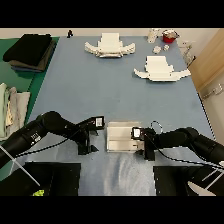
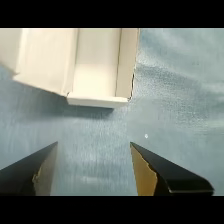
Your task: Fold the box.
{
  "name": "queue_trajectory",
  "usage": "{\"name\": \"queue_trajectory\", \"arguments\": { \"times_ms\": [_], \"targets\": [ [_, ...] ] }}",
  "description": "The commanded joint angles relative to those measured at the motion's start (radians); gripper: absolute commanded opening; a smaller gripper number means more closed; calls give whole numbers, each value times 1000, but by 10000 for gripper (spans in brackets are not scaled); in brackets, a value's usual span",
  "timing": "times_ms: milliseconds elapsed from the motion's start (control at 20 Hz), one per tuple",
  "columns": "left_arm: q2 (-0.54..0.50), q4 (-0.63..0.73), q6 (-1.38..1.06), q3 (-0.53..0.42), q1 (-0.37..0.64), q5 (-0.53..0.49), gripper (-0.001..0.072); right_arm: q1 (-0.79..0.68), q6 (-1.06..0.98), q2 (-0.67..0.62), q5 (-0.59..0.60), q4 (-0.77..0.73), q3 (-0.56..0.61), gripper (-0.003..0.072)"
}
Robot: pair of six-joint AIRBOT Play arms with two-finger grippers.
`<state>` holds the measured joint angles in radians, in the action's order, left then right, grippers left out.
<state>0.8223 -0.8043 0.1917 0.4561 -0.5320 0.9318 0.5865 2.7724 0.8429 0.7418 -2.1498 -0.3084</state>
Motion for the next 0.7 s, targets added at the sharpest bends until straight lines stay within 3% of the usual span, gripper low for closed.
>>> {"name": "queue_trajectory", "arguments": {
  "times_ms": [0,200,500,650],
  "targets": [
    [49,190,-303,-84,2,-149,695,1,0,-1,0,0,0,504],
    [125,261,-314,-85,-63,-261,695,1,0,-1,0,0,0,504],
    [164,287,-360,-84,-140,-276,695,1,0,-1,0,0,0,505],
    [166,294,-360,-84,-167,-337,695,1,0,-1,0,0,0,504]
  ]
}}
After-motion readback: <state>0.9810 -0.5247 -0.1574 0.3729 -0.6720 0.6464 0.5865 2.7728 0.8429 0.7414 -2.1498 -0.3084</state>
